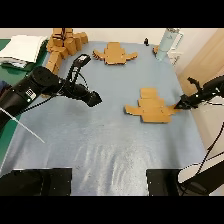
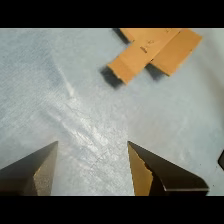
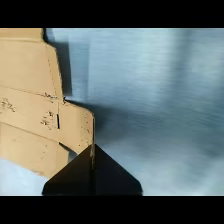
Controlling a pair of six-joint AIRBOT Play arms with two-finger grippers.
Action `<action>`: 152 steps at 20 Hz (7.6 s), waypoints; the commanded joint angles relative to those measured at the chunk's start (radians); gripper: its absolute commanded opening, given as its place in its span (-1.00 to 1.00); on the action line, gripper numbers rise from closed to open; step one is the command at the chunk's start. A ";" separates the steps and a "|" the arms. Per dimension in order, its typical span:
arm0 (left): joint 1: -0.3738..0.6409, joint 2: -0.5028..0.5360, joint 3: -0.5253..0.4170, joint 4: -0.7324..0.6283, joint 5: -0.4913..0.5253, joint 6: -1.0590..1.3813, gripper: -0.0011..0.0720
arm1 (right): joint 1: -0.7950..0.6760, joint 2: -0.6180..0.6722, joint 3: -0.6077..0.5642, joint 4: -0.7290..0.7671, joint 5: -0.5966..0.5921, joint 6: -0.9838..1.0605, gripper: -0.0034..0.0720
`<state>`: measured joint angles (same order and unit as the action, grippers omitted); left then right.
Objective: Fold the box.
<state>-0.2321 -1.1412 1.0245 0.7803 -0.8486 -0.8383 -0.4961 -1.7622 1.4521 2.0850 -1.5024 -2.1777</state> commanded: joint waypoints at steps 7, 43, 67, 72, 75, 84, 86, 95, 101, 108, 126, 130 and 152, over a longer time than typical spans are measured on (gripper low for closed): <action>0.001 0.000 0.000 -0.090 -0.012 0.000 0.85 | 0.287 0.201 -0.443 0.361 0.193 0.068 -0.90; 0.128 -0.188 0.001 -0.176 -0.338 -0.120 0.85 | 0.598 0.650 -1.019 0.513 0.477 -0.296 -0.90; 0.102 -0.694 0.240 -0.383 -0.645 0.149 -0.01 | 0.598 0.728 -1.044 0.514 0.500 -0.328 -0.90; 0.103 -0.698 0.242 -0.384 -0.644 0.177 -0.54 | 0.598 0.728 -1.044 0.514 0.500 -0.328 -0.90; 0.103 -0.698 0.249 -0.384 -0.639 0.177 -0.53 | 0.598 0.728 -1.044 0.511 0.500 -0.328 -0.90; 0.101 -0.698 0.285 -0.375 -0.623 0.172 -0.68 | 0.598 0.727 -1.044 0.506 0.504 -0.328 -0.90; 0.101 -0.698 0.285 -0.375 -0.629 0.177 -0.94 | 0.598 0.727 -1.044 0.506 0.505 -0.328 -0.90; 0.065 -0.690 0.283 -0.412 -0.556 0.333 -0.95 | 0.561 0.729 -0.985 0.393 0.611 -0.104 0.28; -0.060 -0.562 0.181 -0.435 -0.450 0.573 -0.96 | 0.451 0.756 -0.837 0.344 0.610 0.079 0.25; -0.093 -0.288 -0.104 -0.483 -0.124 0.842 -0.96 | 0.455 0.752 -0.818 0.359 0.641 0.085 -0.90; -0.184 -0.276 -0.159 -0.411 -0.086 0.865 -0.94 | 0.480 0.752 -0.819 0.378 0.700 0.084 -0.89; -0.185 -0.278 -0.159 -0.396 -0.050 0.865 -0.94 | 0.480 0.752 -0.819 0.380 0.700 0.084 -0.89; -0.185 -0.285 -0.159 -0.391 -0.067 0.865 -0.94 | 1.234 1.185 -0.931 -0.440 0.507 0.645 -0.90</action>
<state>-0.4168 -1.4258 0.8654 0.3889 -0.9161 0.0261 0.4904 -0.6697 0.5755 1.8423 -0.9886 -1.6806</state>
